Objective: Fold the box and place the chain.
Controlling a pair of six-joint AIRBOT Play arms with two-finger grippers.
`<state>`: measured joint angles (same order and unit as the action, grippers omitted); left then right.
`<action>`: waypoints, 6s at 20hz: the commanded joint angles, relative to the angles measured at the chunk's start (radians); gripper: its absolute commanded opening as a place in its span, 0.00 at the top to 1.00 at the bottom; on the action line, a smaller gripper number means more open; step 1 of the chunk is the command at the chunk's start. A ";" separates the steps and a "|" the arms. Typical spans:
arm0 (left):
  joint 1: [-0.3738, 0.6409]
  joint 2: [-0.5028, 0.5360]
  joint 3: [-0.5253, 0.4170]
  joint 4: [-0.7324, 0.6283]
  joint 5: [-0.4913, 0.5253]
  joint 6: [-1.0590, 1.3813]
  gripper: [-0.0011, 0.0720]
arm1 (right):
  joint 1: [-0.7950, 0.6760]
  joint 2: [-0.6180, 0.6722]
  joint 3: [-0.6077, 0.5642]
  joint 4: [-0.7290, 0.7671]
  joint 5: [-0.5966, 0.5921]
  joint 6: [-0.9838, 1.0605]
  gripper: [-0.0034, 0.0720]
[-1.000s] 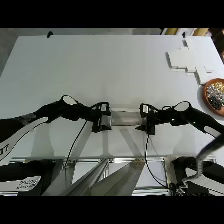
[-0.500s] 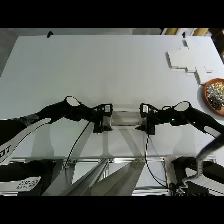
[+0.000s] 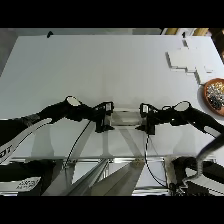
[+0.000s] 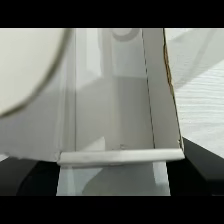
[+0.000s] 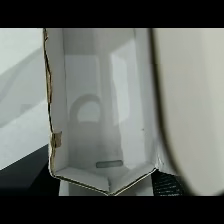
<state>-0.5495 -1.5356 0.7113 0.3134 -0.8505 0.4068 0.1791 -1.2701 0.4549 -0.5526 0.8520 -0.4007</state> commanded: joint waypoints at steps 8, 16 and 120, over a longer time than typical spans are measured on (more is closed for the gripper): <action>-0.013 0.000 0.001 0.017 0.002 0.005 0.94 | 0.000 0.001 0.000 0.000 0.000 -0.001 0.41; -0.013 0.000 0.001 0.016 0.002 0.003 0.94 | 0.000 0.001 0.000 0.000 0.000 -0.001 0.41; -0.013 0.000 0.001 0.016 0.001 0.003 0.94 | 0.070 0.161 -0.073 0.015 -0.079 0.026 0.35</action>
<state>-0.5629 -1.5352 0.7124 0.3298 -0.8505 0.4107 0.2485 -1.1011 0.3824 -0.5758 0.7738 -0.3653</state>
